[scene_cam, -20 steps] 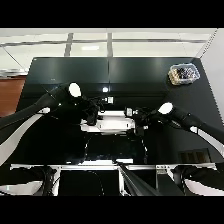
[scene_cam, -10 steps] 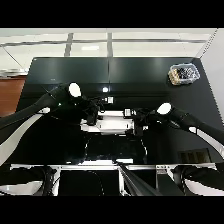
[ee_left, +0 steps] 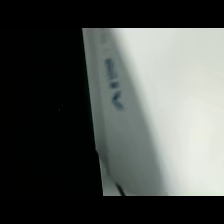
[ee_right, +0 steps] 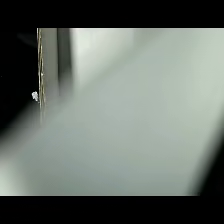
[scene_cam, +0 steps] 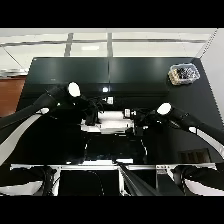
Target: Fold the box and place the chain.
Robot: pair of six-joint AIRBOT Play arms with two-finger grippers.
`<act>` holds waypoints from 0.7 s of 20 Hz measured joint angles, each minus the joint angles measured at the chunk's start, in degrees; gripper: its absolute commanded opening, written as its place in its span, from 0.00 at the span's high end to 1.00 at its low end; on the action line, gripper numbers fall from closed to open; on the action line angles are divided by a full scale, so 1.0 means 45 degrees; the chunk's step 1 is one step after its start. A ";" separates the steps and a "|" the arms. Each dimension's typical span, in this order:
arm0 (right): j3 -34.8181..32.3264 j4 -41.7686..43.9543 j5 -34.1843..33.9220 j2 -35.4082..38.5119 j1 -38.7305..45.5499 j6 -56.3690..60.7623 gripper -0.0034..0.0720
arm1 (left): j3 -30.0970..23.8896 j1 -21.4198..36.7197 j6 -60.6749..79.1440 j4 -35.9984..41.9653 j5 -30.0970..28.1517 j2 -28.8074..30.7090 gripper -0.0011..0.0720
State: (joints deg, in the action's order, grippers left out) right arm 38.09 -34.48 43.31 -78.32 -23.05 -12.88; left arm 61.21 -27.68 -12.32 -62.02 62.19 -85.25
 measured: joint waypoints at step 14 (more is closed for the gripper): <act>0.0000 -0.0019 0.0019 0.0000 0.0000 -0.0005 0.85 | -0.3269 0.1943 -0.6795 0.4396 0.3254 0.2579 0.95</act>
State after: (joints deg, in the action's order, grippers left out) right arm 38.09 -34.57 43.40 -78.32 -23.05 -12.91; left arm 46.50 -18.94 -42.89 -42.24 76.84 -73.65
